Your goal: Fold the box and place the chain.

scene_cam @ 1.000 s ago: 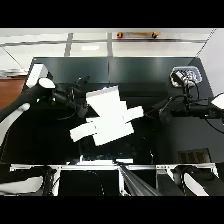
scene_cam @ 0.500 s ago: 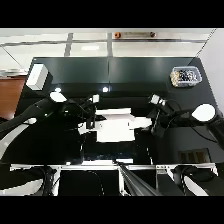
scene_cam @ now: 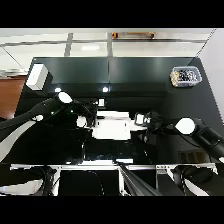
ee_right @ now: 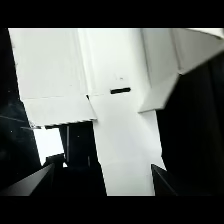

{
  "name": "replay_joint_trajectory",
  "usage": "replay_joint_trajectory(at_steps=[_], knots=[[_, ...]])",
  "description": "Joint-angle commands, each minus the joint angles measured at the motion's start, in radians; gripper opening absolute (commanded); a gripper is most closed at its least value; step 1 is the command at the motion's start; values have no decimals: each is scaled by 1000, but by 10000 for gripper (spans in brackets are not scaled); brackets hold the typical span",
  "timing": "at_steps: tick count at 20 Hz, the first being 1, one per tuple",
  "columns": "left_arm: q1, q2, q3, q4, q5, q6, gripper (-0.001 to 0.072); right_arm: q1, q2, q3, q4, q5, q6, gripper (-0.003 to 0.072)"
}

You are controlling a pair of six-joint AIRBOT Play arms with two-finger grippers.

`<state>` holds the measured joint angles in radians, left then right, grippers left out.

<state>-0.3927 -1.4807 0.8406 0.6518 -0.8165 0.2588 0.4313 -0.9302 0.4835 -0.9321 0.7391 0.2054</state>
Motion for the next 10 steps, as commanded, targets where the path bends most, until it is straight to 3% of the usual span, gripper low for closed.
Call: replay_joint_trajectory(at_steps=[1, 10], knots=[[-1, -3, 2, 25, 28, -5, 26, 71, -71, -12, 0, -91, -62, 697], [-1, -3, 2, 25, 23, -5, 26, 165, -162, -10, 183, -146, -163, 697]])
